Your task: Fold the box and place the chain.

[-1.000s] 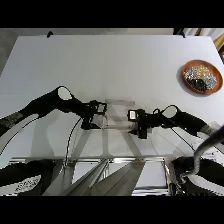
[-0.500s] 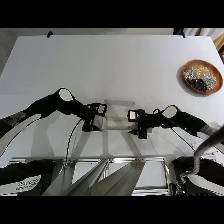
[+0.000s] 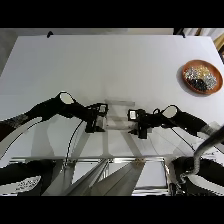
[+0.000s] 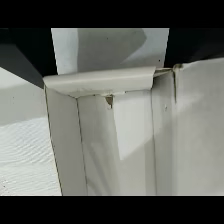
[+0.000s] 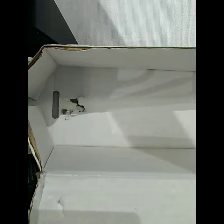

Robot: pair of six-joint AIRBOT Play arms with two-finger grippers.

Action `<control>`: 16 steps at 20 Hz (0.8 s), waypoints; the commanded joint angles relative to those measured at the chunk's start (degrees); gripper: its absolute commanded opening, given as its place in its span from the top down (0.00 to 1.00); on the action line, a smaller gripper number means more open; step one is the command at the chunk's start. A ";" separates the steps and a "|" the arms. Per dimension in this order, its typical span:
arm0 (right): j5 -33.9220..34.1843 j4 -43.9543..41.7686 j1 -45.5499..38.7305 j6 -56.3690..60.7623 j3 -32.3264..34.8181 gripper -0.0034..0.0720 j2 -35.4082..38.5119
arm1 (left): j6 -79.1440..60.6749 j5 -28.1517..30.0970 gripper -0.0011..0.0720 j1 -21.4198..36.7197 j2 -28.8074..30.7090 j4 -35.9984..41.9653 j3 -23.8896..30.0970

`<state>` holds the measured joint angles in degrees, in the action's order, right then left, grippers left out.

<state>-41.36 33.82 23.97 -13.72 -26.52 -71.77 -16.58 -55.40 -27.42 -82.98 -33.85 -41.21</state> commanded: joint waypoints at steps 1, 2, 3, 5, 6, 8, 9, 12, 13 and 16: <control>0.00 0.02 0.02 -0.09 -0.04 0.56 0.04 | -0.17 0.74 0.03 -0.24 -0.59 0.81 0.15; 0.00 0.00 0.02 -0.09 -0.04 0.56 0.04 | -0.17 0.76 0.04 -0.24 -0.79 0.83 0.15; 0.00 0.02 0.02 -0.09 -0.04 0.56 0.04 | -0.17 0.79 0.10 -0.24 -0.90 0.81 0.15; 0.00 0.02 0.02 -0.09 -0.04 0.56 0.04 | -0.17 0.74 0.41 -0.24 -0.87 0.81 0.15; 0.00 0.02 0.02 -0.09 -0.04 0.56 0.04 | -0.15 0.81 0.45 -0.24 -0.87 0.81 0.15; 0.00 0.02 0.02 -0.09 -0.04 0.56 0.04 | -0.15 0.76 0.69 -0.24 -0.87 0.72 0.15; 0.00 0.02 0.02 -0.09 -0.04 0.56 0.04 | -0.13 0.74 0.73 -0.24 -0.87 0.66 0.15; 0.00 0.02 0.02 -0.09 -0.04 0.56 0.04 | -0.09 0.76 0.69 -0.22 -0.87 0.63 0.15; 0.00 0.02 0.02 -0.09 -0.04 0.56 0.04 | 0.15 0.72 0.69 -0.17 -0.87 0.57 0.13; 0.00 0.02 0.02 -0.09 -0.02 0.56 0.04 | 0.09 0.57 0.70 -0.20 -0.85 0.61 0.15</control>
<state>-41.36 33.87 23.97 -13.80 -26.52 -71.75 -16.58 -54.78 -27.62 -83.81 -33.12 -41.10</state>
